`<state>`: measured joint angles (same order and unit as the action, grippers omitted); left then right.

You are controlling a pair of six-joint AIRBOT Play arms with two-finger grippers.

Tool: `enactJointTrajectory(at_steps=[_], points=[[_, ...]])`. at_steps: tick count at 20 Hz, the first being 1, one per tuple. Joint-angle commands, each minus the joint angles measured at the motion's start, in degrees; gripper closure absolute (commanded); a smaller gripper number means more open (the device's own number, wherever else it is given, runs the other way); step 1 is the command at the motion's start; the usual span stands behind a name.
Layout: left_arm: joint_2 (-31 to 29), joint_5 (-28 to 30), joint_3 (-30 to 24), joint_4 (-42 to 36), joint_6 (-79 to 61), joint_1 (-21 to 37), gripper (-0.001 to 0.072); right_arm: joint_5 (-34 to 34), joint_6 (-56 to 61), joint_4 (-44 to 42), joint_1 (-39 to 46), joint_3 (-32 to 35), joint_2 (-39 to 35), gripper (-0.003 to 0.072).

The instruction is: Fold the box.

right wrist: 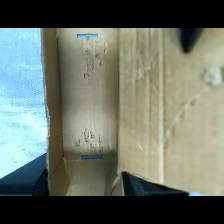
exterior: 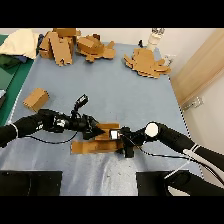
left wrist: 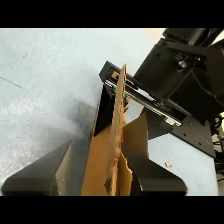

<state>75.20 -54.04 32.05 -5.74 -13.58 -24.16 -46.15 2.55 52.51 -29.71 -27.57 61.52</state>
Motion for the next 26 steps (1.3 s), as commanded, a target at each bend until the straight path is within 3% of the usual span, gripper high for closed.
enactJointTrajectory(at_steps=[1,3,7,9,10,12,16,18,22,23,26], points=[[-1.2,-0.09,0.57,1.36,2.73,0.35,0.0291,-0.11,1.16,0.0,-0.04,0.02,-0.04,0.016],[-4.57,0.07,1.16,6.51,4.83,0.83,0.0291,-0.11,1.75,0.0,-0.04,0.02,-0.04,0.016],[-15.74,-0.42,2.25,31.34,27.54,4.46,0.0316,-0.07,1.7,0.02,-0.04,0.02,-0.04,0.016],[-21.07,-6.05,2.25,43.21,44.74,4.87,0.0698,-0.07,1.7,0.02,-0.04,0.04,-0.04,0.0158],[-22.88,-9.2,2.16,45.44,52.33,4.72,0.0699,-0.07,1.7,0.02,-0.04,0.04,-0.04,0.0147],[-25.29,-13.09,2.01,45.46,65.07,3.06,0.0699,-0.04,1.7,0.02,-0.04,0.02,-0.04,0.0146],[-24.76,-7.54,2.05,42.01,74.9,-8.07,0.0699,-0.04,1.7,0.04,-0.04,0.02,-0.04,0.0146],[-22.73,-8.11,2.05,42.93,77.5,-11.91,0.0699,-0.04,1.7,0.04,-0.04,0.02,-0.04,0.0146],[-20.79,-8.55,2.05,42.93,79.19,-14.6,0.0698,0.22,1.7,0.26,-0.04,0.02,-0.04,0.0135],[-20.81,-8.61,2.05,42.86,79.19,-14.75,0.0698,0.37,1.7,0.28,-0.04,0.02,-0.04,0.007],[-20.79,-10.19,2.05,38.86,78.66,-14.82,0.0698,0.37,1.7,0.28,-0.04,0.04,-0.04,0.0091]])
